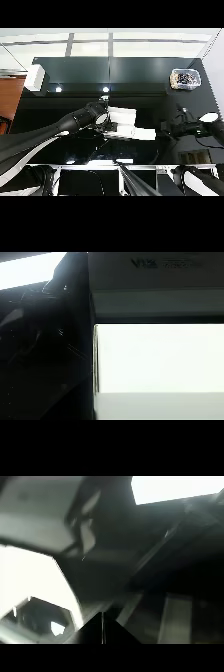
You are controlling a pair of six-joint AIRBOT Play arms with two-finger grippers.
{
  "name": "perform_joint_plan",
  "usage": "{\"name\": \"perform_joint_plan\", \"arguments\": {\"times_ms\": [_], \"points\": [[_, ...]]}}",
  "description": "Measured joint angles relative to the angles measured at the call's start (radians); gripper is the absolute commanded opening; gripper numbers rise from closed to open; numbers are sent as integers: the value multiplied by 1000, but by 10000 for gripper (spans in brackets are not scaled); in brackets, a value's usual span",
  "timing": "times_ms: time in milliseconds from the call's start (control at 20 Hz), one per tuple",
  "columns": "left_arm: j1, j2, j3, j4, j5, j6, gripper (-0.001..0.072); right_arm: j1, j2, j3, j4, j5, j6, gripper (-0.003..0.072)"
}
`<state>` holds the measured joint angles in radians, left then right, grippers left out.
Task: Fold the box and place the chain.
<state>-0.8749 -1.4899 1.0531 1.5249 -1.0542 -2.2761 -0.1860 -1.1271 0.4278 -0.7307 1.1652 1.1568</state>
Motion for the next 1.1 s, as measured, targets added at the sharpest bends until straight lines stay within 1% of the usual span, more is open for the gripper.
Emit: {"name": "perform_joint_plan", "arguments": {"times_ms": [150, 250, 300, 350, 400, 450, 700, 750, 850, 900, 950, 1100], "points": [[0, 0, 0, 0, 3, 0, 29, 74, -34, -5, 123, 46, -114, 14], [0, 0, 0, 0, 3, 1, 28, 99, -45, -6, 211, 74, -198, 15], [0, 0, 0, 0, 3, 1, 28, 108, -48, -4, 245, 82, -230, 101], [0, 0, 0, 0, 3, 1, 28, 113, -50, -3, 259, 88, -252, 406], [0, 0, 0, 0, 3, 1, 28, 117, -52, -1, 271, 90, -270, 676], [0, 0, 0, 0, 3, 1, 28, 120, -53, 1, 280, 91, -285, 719], [0, 0, 0, 0, 3, 1, 28, 151, -56, 15, 315, 91, -312, 713], [0, 0, 0, 0, 3, 1, 28, 172, -56, 26, 317, 81, -312, 665], [0, 0, 0, 0, 3, 1, 28, 237, -56, 66, 304, 48, -278, 665], [0, 0, 0, 0, 3, 1, 28, 271, -56, 90, 288, 29, -248, 597], [0, 0, 0, 0, 3, 1, 28, 307, -56, 117, 269, 9, -206, 512], [0, 0, 0, 0, 2, 1, 28, 399, -56, 185, 183, -26, -61, 503]]}}
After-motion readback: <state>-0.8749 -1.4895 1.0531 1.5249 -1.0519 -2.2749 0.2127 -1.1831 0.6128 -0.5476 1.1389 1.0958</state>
